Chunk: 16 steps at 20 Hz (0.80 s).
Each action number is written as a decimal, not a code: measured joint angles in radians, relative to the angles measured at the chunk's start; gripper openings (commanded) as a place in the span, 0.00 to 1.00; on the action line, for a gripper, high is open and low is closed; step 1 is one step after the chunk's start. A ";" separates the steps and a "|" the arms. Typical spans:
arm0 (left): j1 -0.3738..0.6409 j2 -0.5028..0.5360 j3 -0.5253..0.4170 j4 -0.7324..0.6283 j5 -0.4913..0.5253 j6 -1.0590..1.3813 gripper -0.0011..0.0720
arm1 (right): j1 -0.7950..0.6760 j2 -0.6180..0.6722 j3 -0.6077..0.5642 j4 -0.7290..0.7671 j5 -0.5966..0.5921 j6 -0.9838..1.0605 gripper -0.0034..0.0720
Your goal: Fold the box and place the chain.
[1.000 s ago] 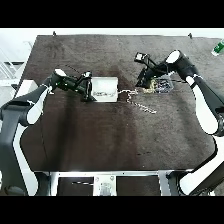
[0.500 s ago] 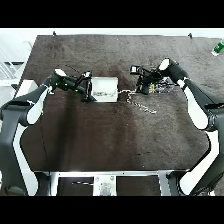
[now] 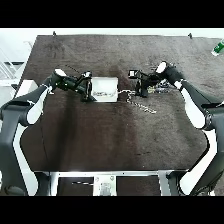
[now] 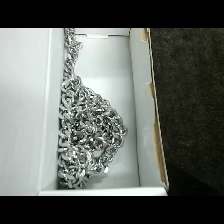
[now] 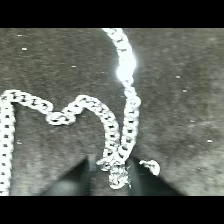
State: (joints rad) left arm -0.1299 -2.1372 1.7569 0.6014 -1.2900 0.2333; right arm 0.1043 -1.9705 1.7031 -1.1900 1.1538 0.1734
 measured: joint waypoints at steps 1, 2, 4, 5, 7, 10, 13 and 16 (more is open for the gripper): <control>0.000 0.000 0.000 0.000 0.000 0.000 0.71 | 0.000 -0.001 -0.005 0.000 0.003 0.001 0.07; 0.000 0.000 0.000 0.000 0.000 0.000 0.71 | 0.000 -0.001 -0.008 -0.001 0.002 0.004 0.06; 0.000 0.000 0.000 0.000 0.000 0.000 0.71 | 0.000 0.003 -0.012 -0.008 -0.002 0.033 0.06; 0.000 0.000 0.000 0.000 0.000 0.000 0.71 | 0.002 0.011 -0.014 -0.011 -0.002 0.052 0.06; 0.000 0.000 0.000 0.000 0.000 0.000 0.71 | 0.003 0.047 -0.014 -0.001 0.009 0.077 0.06; 0.000 0.000 0.000 0.000 0.000 0.000 0.71 | 0.020 0.138 -0.014 0.092 0.019 0.087 0.06; 0.000 0.000 0.000 0.000 0.000 0.000 0.71 | 0.057 0.240 -0.014 0.174 0.018 0.086 0.06; 0.000 0.000 0.000 0.000 0.000 0.000 0.71 | 0.114 0.314 -0.011 0.212 0.021 0.082 0.06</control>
